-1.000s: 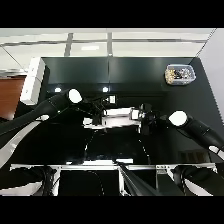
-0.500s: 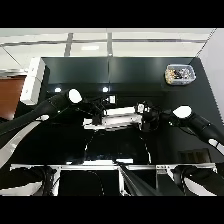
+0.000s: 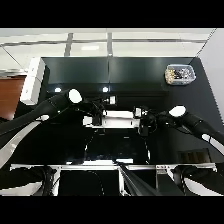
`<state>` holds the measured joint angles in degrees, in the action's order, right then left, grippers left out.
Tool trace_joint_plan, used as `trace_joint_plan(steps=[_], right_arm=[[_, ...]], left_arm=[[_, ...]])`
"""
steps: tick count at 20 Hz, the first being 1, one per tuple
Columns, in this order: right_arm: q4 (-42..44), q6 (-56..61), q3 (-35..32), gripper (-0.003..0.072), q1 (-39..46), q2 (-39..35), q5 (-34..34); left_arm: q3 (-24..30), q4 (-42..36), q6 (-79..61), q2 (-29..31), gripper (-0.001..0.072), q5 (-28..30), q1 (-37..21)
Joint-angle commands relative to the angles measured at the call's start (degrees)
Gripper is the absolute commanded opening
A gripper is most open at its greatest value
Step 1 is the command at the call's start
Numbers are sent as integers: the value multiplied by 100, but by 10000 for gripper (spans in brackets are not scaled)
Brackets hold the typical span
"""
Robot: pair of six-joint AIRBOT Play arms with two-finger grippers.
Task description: Fold the box and place the chain.
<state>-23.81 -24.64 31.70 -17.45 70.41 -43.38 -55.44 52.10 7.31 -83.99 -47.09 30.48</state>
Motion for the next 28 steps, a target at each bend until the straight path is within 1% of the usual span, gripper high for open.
trace_joint_plan(steps=[1, 7, 8, 18, 23, 28], right_arm=[[-85, 140, 2, 703, -129, 151, 15], [-380, 754, 85, 701, -125, 295, 120], [-402, 807, 98, 661, -125, 306, 125], [-649, 1152, 221, 661, -149, 420, 136], [-946, 1274, 247, 661, -315, 459, 168], [-929, 1331, 251, 661, -302, 463, 208]], left_arm=[[-4, -2, 17, -2, 25, -103, 0], [-4, -2, 20, -2, 25, -146, 0], [-4, -2, 20, -2, 24, -149, 0], [-4, -4, 20, -2, 25, -149, 0], [-4, -4, 20, -2, 25, -146, 0], [-4, -4, 20, -2, 25, -146, 0]])
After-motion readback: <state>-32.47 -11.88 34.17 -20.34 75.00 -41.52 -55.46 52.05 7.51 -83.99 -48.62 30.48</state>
